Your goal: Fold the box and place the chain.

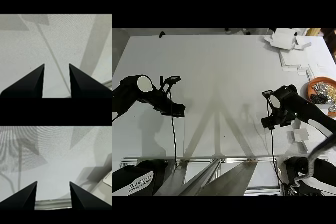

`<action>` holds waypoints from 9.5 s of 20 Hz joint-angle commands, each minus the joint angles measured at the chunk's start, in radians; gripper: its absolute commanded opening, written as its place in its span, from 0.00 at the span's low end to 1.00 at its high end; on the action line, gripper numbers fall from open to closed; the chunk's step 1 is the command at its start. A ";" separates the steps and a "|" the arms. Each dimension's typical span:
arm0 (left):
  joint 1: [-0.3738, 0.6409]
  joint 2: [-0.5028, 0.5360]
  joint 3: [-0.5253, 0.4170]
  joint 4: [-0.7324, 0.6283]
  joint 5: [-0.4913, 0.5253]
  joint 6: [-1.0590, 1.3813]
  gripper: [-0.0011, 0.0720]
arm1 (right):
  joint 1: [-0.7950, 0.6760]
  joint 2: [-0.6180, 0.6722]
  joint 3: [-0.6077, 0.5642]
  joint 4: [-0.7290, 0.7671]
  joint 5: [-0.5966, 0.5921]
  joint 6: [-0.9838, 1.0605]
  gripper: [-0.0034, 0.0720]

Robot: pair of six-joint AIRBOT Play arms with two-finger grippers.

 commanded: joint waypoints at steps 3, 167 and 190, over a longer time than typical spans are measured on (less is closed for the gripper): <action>-0.001 0.000 0.000 0.000 0.000 0.000 0.49 | 0.000 0.000 0.000 0.000 0.000 0.000 0.65; -0.499 -0.351 0.062 -0.732 0.509 1.500 0.03 | -0.129 0.704 -0.129 0.263 -0.164 -0.630 0.70; -0.499 -0.352 0.062 -0.732 0.501 1.500 0.03 | 0.149 0.761 -0.652 0.360 -0.703 -1.553 0.91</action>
